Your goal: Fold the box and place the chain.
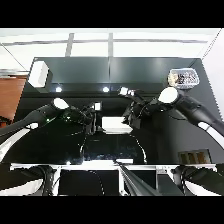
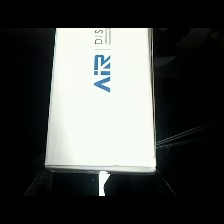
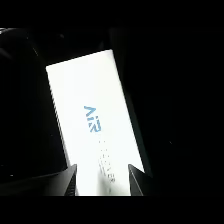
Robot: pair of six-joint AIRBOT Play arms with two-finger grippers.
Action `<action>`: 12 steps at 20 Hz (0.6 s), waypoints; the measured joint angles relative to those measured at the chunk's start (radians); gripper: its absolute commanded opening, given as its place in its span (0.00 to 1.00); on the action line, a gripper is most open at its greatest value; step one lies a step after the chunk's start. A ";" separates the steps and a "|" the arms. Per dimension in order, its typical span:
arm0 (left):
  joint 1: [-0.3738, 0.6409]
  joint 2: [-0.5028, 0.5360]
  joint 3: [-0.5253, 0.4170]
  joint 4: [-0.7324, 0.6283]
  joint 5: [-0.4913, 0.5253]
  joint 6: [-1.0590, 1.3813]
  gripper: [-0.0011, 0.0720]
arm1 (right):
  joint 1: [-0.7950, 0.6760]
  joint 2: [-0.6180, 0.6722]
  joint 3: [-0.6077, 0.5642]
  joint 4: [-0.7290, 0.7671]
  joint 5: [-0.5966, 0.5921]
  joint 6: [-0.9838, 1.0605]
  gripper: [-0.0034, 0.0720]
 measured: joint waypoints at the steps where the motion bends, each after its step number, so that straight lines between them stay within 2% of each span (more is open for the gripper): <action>1: 0.000 0.000 0.000 0.001 0.000 0.000 0.63 | -0.021 0.018 0.002 0.003 0.021 0.055 0.06; 4: 0.000 0.000 0.000 0.002 0.001 0.000 0.63 | -0.097 0.047 -0.042 0.039 0.124 0.222 0.05; 7: 0.000 0.000 0.000 0.002 0.001 0.000 0.63 | -0.144 0.039 -0.148 0.218 0.167 0.283 0.06; 9: 0.000 0.000 0.000 0.002 0.002 0.000 0.63 | -0.150 0.013 -0.195 0.352 0.136 0.293 0.07; 12: 0.000 0.000 0.000 0.002 0.002 0.000 0.63 | -0.130 -0.027 -0.226 0.497 0.028 0.315 0.07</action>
